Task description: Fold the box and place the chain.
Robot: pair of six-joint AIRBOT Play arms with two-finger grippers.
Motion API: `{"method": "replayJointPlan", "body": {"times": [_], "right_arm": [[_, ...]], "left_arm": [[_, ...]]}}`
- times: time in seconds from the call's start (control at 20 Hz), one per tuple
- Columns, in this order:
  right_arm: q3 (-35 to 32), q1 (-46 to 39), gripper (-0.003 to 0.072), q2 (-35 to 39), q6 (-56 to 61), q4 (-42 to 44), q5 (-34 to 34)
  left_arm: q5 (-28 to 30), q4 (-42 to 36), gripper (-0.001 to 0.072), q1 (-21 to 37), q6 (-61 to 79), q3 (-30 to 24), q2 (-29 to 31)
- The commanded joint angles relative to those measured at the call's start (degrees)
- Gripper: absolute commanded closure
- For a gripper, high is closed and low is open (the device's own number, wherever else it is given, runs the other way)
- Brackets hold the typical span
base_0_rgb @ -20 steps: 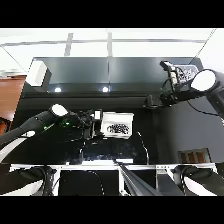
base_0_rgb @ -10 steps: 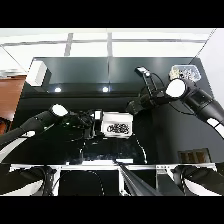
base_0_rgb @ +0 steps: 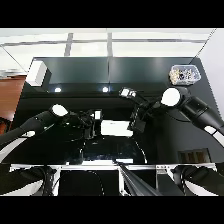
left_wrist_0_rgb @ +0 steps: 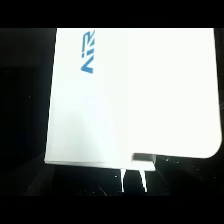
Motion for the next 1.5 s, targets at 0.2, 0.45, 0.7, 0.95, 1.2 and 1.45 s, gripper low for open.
{"method": "replayJointPlan", "body": {"times": [0.2, 0.45, 0.7, 0.95, 1.2, 1.45], "right_arm": [[-1.53, 1.95, -0.0003, 0.04, -7.41, 3.32, -3.34], [-1.53, 1.97, -0.0003, 0.04, -7.43, 4.74, -0.17], [-1.57, 1.95, -0.0003, 0.04, -7.41, 2.19, -1.92], [-1.60, 1.95, 0.0133, 0.02, -7.43, 2.10, -2.67], [-1.60, 1.97, 0.0384, 0.04, -7.39, 1.77, -2.43], [-1.73, 1.97, 0.0493, 0.02, -7.37, 1.79, -1.60]], "left_arm": [[-0.04, 0.02, 0.0323, -0.02, 0.02, 0.04, -0.02], [-0.04, 0.02, 0.0323, -0.02, 0.02, 0.04, -0.02], [-0.04, 0.02, 0.0323, -0.02, 0.02, 0.04, -0.02], [-0.04, 0.02, 0.0323, -0.02, 0.02, 0.04, -0.02], [-0.04, 0.02, 0.0323, -0.02, 0.02, 0.04, -0.02], [-0.04, 0.02, 0.0323, -0.02, 0.02, 0.04, -0.02]]}}
